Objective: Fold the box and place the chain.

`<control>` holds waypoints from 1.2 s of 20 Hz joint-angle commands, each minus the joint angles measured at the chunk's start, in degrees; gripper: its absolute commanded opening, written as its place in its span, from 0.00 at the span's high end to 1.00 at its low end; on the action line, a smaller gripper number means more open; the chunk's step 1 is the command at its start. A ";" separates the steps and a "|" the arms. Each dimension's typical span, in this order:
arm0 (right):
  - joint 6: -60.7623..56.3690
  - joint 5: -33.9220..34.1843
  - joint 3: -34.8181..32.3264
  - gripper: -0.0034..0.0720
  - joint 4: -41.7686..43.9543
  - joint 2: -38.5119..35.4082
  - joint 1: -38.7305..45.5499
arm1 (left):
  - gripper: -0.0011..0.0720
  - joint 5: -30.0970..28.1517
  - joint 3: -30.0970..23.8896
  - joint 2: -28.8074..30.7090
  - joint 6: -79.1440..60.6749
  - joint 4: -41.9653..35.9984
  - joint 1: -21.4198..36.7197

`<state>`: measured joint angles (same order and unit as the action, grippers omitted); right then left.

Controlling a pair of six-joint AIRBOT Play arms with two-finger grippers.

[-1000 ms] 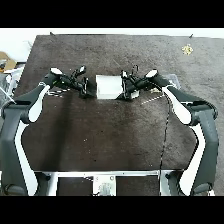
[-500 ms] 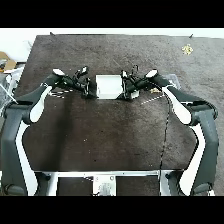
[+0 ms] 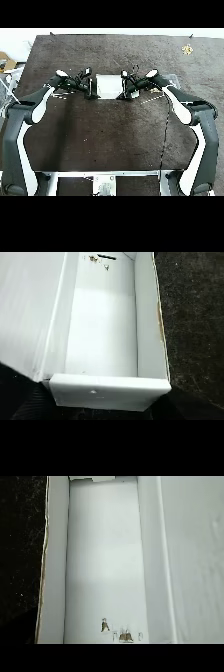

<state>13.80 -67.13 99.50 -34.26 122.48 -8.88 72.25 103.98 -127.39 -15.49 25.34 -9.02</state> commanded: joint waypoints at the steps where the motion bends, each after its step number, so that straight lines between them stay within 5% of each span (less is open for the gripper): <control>1: 0.07 -0.13 -0.02 0.39 -0.02 0.04 -0.04 | 0.00 -0.68 -0.02 -0.52 -0.11 0.22 -0.24; 20: 0.09 -0.13 -0.02 0.39 -0.02 0.04 -0.04 | 0.03 -1.20 -0.02 -1.01 -0.85 -0.48 -2.05; 23: 0.07 -0.13 -0.02 0.39 -0.02 0.04 -0.04 | 0.61 -1.09 0.00 -1.01 -0.87 -0.35 -2.05; 24: 0.09 -0.13 -0.02 0.39 -0.02 0.04 -0.04 | 0.67 -1.11 -0.02 -1.03 -0.87 -0.26 -2.05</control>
<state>13.85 -67.26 99.50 -34.28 122.48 -8.88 71.05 103.98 -128.38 -16.86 24.91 -11.05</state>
